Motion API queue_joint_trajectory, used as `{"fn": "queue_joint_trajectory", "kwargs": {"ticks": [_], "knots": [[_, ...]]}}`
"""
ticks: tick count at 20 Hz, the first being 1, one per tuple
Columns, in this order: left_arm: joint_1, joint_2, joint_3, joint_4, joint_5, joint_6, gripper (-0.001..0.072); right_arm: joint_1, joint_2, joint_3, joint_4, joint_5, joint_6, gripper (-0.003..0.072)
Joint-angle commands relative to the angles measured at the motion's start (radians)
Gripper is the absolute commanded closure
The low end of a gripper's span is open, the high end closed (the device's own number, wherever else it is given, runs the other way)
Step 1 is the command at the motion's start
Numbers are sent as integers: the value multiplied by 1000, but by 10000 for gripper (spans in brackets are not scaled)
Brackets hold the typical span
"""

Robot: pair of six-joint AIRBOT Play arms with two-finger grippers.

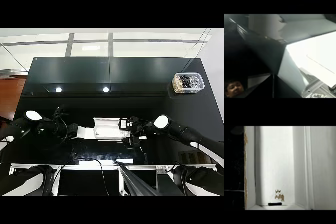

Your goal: Fold the box and place the chain.

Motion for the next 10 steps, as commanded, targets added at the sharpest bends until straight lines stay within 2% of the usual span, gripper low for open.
{"fn": "queue_joint_trajectory", "kwargs": {"ticks": [1,3,5,6,7,8,9,10], "knots": [[-36,-9,0,-48,26,7,678,1,0,-1,0,0,0,319],[-35,-3,17,-50,-8,26,646,1,0,-1,0,0,0,320],[-34,5,43,-44,-56,46,296,1,0,-1,0,0,0,319],[-32,6,58,-45,-77,48,200,1,0,-1,0,0,0,319],[-32,6,69,-45,-91,49,164,1,0,-1,0,0,0,319],[-32,6,81,-45,-103,48,58,1,0,-1,0,0,0,319],[-33,6,90,-50,-113,48,-1,1,0,-1,0,0,0,319],[-34,6,98,-55,-124,48,-2,1,0,-1,0,0,0,319]]}}
